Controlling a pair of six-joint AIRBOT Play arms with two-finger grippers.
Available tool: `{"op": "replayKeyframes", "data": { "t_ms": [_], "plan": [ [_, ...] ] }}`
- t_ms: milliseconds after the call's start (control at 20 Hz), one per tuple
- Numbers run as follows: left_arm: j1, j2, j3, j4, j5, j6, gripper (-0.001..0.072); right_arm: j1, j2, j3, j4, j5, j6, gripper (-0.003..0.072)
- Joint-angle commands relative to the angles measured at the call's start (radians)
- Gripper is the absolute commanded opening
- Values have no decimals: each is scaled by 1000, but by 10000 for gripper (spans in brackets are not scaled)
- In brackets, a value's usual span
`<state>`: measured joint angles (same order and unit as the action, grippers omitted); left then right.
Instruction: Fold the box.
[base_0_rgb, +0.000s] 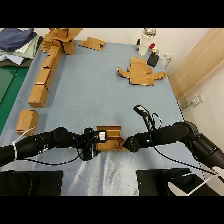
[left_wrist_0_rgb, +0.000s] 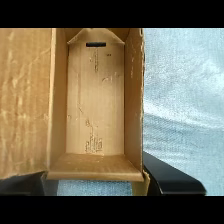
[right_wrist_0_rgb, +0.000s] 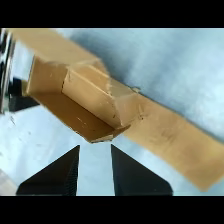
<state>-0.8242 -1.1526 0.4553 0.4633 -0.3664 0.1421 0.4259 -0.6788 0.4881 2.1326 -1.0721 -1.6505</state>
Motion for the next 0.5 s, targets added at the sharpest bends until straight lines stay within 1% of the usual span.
{"op": "replayKeyframes", "data": {
  "t_ms": [0, 50, 100, 200, 450],
  "plan": [
    [1, -1, 1, 0, 0, 0, 522, 0, -3, 0, 11, 16, 353, 292],
    [1, -1, 1, 0, 0, 0, 522, 0, -13, 0, 30, 19, 353, 292],
    [1, -1, 1, 0, 0, 0, 522, 0, -26, 0, 66, 19, 354, 272],
    [1, -1, 1, 0, 0, 0, 522, 0, -52, 0, 129, 26, 353, 141],
    [1, -1, 1, 0, 0, 0, 522, 1, -92, 0, 151, 38, 353, 140]
  ]
}}
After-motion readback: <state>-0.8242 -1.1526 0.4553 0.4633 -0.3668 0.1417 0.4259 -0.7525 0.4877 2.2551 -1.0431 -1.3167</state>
